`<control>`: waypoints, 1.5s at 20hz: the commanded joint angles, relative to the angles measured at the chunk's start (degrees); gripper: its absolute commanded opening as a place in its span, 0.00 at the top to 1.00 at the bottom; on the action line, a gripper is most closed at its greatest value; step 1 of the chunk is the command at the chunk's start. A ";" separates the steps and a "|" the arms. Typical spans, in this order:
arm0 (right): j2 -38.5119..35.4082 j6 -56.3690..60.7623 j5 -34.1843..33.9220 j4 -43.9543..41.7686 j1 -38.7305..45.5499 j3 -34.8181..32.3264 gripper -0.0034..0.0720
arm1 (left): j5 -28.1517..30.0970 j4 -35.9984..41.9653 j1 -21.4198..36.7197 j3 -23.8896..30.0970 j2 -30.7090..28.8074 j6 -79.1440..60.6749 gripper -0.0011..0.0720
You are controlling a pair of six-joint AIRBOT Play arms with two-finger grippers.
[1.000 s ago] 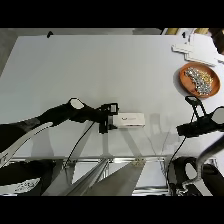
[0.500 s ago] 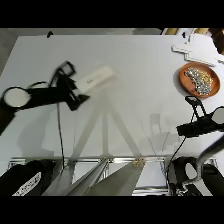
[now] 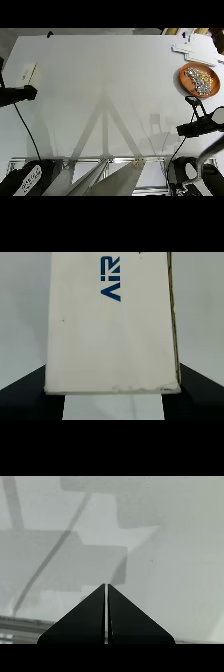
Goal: Fold the box and place the chain.
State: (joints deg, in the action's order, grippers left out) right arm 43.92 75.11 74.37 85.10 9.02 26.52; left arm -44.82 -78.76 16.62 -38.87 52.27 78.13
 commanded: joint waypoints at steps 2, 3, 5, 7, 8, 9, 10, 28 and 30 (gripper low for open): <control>-0.04 0.00 0.00 -0.02 0.04 -0.02 0.93 | -5.90 -6.14 6.97 0.33 8.57 13.29 0.50; -0.04 0.00 0.00 -0.02 0.04 -0.02 0.93 | -6.23 -6.38 6.93 0.33 9.70 13.35 0.50; -0.04 0.00 0.00 -0.02 0.04 -0.02 0.93 | -6.21 -6.36 6.93 0.33 10.97 13.35 0.45; -0.04 0.00 0.00 -0.02 0.04 -0.02 0.93 | -6.69 -7.17 6.93 0.33 11.43 13.35 0.23; -0.04 0.00 0.00 -0.02 0.04 -0.02 0.93 | -6.91 -7.37 6.93 0.33 11.47 13.35 0.14; -0.04 0.00 0.00 -0.02 0.04 -0.02 0.93 | -7.15 -7.45 6.93 0.33 11.47 13.38 0.02; -0.04 0.00 0.00 -0.02 0.04 -0.02 0.93 | -7.39 -7.48 6.93 0.33 11.47 13.35 0.03; -0.04 0.00 0.00 -0.02 0.04 -0.02 0.93 | -13.31 -5.75 0.44 0.31 -16.09 13.40 0.03; -0.04 0.00 0.00 -0.02 0.04 -0.02 0.93 | -16.09 -5.73 0.31 0.31 -16.26 13.40 0.03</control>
State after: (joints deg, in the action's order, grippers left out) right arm 43.92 75.09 74.35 85.08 9.02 26.52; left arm -56.93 -84.47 17.89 -38.57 37.87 91.53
